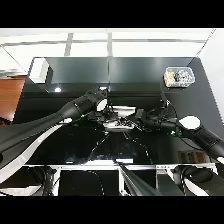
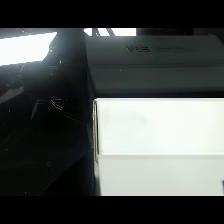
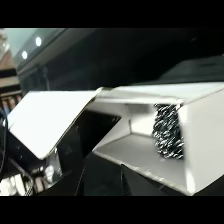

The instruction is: Fold the box and place the chain.

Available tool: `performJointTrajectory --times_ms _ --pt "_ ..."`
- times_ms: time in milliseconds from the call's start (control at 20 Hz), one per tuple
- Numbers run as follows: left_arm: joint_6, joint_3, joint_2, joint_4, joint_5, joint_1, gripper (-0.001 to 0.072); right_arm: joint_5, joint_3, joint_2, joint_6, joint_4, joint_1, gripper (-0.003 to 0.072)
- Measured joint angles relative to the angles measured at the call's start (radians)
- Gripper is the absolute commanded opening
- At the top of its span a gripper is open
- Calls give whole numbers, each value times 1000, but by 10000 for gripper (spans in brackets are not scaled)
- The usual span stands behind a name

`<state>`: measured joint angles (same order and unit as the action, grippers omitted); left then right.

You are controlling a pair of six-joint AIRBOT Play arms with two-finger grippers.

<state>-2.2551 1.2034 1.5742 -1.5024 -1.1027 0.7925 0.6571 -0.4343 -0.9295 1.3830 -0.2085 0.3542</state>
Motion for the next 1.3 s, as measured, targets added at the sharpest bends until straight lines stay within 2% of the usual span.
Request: performJointTrajectory --times_ms 250,450,650,700,750,800,950,1100,1300 --pt "0 0 0 0 0 0 28 73 -4 5 -52 -143 -127 266" --pt "0 0 0 0 1 0 28 192 -33 8 -230 -239 -262 266" --pt "0 1 0 0 -1 0 33 236 -82 8 -400 -277 -333 266" --pt "0 3 0 3 -10 0 169 237 -89 8 -425 -284 -341 266" --pt "0 9 -1 8 -23 0 382 238 -95 8 -445 -290 -348 266" --pt "0 16 -4 11 -27 0 464 240 -98 8 -460 -296 -351 266" --pt "2 42 -34 3 -56 1 464 242 -105 8 -484 -314 -359 266" --pt "83 53 -115 -35 -98 1 464 240 -108 8 -494 -320 -376 266" --pt "204 -22 -284 -178 -207 -49 464 241 -109 8 -498 -326 -432 266"
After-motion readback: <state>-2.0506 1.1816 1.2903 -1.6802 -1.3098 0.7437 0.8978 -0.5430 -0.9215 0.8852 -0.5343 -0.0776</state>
